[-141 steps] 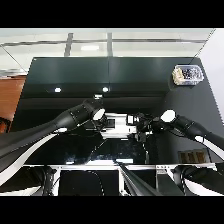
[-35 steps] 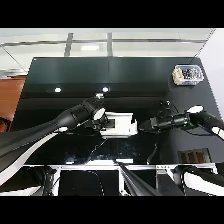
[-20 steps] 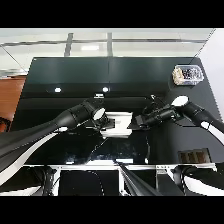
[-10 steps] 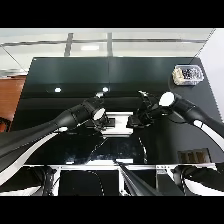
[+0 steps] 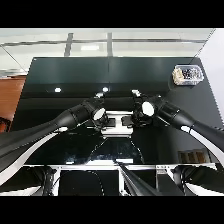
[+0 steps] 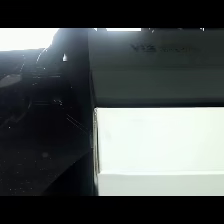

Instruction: Fold the box and place the chain.

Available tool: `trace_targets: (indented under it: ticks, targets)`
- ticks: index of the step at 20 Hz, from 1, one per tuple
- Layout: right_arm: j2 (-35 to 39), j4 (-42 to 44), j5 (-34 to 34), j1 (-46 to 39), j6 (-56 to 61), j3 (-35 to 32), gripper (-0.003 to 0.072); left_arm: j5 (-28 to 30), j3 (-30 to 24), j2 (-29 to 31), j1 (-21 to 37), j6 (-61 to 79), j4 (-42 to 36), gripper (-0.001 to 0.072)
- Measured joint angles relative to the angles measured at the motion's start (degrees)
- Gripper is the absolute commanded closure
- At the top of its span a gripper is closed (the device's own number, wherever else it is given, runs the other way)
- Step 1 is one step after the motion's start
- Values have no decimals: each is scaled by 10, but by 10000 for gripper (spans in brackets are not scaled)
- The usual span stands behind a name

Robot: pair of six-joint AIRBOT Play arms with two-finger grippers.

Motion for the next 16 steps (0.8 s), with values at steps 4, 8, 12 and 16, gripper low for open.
trace_targets:
  ticks: [4, 8, 12, 16]
  targets:
    - [-21, -29, 15, 21, 67, 12, 383, 3, 0, 0, 0, 0, 0, 682]
    - [-42, -43, 43, 31, 106, 27, 557, 4, 0, 0, 0, 0, 0, 682]
    - [-49, -46, 54, 34, 132, 31, 665, 4, 0, 0, 0, 0, -2, 682]
    - [-51, -44, 61, 34, 141, 33, 665, 4, 0, 0, 0, 1, -2, 682]
